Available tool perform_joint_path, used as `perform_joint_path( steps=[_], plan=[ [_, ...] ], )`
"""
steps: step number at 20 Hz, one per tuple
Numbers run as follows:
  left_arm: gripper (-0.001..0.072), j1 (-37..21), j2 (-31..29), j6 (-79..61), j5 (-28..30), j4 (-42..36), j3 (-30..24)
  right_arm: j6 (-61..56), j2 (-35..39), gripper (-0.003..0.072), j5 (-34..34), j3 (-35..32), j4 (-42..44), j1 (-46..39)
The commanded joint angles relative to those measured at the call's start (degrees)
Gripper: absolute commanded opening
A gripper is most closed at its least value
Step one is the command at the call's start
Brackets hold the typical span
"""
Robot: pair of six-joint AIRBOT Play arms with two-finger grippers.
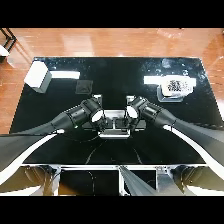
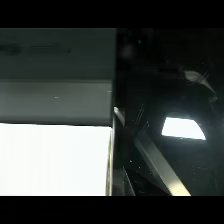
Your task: Fold the box and place the chain.
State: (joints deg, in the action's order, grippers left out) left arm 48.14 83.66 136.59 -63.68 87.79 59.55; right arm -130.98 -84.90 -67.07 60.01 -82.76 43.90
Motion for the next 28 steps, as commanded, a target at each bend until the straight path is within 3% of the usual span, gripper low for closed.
perform_joint_path(
  steps=[1, 4, 5, 6, 9, 10, 16, 17, 23, 24, 25, 26, 27, 28],
  plan=[
    [0.0019, 0.0, 0.0, -0.1, 0.1, -0.2, 0.0, 0.0, 0.0, 0.0312, -0.8, 0.0, -0.3, 0.0],
    [0.0019, 0.0, 0.0, -0.1, 0.1, -0.2, 0.0, 0.0, 0.0, 0.0293, -0.7, 0.0, -0.5, 0.0],
    [0.0020, 0.0, 0.0, -0.1, 0.1, -0.2, 0.0, 0.0, 0.0, 0.0270, -0.6, 0.0, -0.5, 0.0],
    [0.0019, 0.0, 0.0, -0.1, 0.2, -0.2, 0.0, 0.0, 0.0, 0.0177, -0.6, 0.0, -0.6, 0.0],
    [0.0019, 0.0, 0.0, -0.1, 0.2, -0.2, 0.0, 0.0, 0.0, 0.0170, 0.0, 0.0, -0.7, -0.1],
    [0.0020, 0.0, 0.0, -0.1, 0.2, -0.2, 0.0, 0.0, 0.0, 0.0117, 0.5, 0.0, -0.7, -0.1],
    [0.0019, 0.0, 0.0, -0.1, 0.2, -0.2, 0.0, 0.0, -0.3, 0.0112, 1.0, 0.0, -0.2, -0.1],
    [0.0019, 0.0, 0.0, -0.1, 0.2, -0.2, 0.0, 0.3, -0.3, 0.0020, 1.2, 0.0, -0.1, -0.1],
    [0.0019, 0.0, 0.0, -0.1, 0.2, -0.1, 0.0, 0.3, 0.0, 0.0022, 1.4, 0.0, 0.5, -0.1],
    [0.0020, 0.0, 0.0, -0.1, 0.2, -0.1, 0.0, 0.3, 0.4, 0.0035, 1.5, 0.0, 0.3, -0.1],
    [0.0019, 0.0, 0.0, -0.1, 0.2, -0.1, 0.0, 0.3, 0.9, 0.0217, 1.5, 0.0, 0.0, -0.3],
    [0.0019, 0.0, 0.0, -0.1, 0.2, -0.1, 0.0, 0.3, 1.7, 0.0446, 1.5, 0.0, -0.4, -0.8],
    [0.0019, 0.0, 0.0, -0.1, 0.2, -0.1, 0.0, 0.9, 2.8, 0.0495, 1.2, 0.0, -1.0, -1.3],
    [0.0019, 0.0, 0.0, -0.1, 0.2, -0.1, 0.0, 2.6, 4.0, 0.0495, 1.2, 0.0, -1.4, -1.9]
  ],
)
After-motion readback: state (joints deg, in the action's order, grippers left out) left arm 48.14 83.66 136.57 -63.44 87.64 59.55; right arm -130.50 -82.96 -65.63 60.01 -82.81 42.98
